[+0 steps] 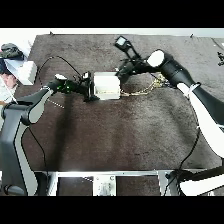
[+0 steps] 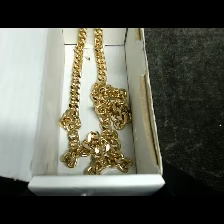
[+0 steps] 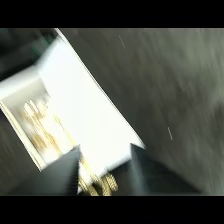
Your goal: Fold the box and place the chain.
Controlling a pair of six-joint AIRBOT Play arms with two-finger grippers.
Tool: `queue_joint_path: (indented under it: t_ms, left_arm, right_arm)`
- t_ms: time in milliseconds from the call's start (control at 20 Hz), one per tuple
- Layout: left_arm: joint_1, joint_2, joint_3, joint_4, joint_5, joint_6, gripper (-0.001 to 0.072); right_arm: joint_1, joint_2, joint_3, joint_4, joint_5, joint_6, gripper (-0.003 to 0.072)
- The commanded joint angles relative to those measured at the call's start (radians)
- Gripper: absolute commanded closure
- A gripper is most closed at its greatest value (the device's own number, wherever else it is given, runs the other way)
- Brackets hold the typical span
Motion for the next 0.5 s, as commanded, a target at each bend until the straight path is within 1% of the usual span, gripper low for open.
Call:
queue_joint_path:
  t_ms: [0, 150, 250, 350, 450]
  left_arm:
    - [0.001, 0.000, 0.000, 0.000, 0.000, 0.000, 0.0241]
    - [0.001, 0.000, 0.000, 0.000, 0.000, 0.000, 0.0241]
    - [0.001, 0.000, 0.000, 0.000, 0.000, 0.000, 0.0241]
    - [0.001, 0.000, 0.000, 0.000, 0.000, 0.000, 0.0241]
    - [0.001, 0.000, 0.000, 0.000, 0.000, 0.000, 0.0241]
  right_arm:
    - [-0.121, -0.025, -0.023, -0.030, 0.126, 0.004, 0.0430]
    - [-0.157, -0.102, -0.024, -0.086, 0.214, -0.077, 0.0427]
    - [-0.157, -0.152, -0.024, -0.097, 0.236, -0.125, 0.0427]
    - [-0.154, -0.190, -0.023, -0.097, 0.237, -0.180, 0.0324]
    - [-0.151, -0.215, -0.022, -0.097, 0.234, -0.194, 0.0325]
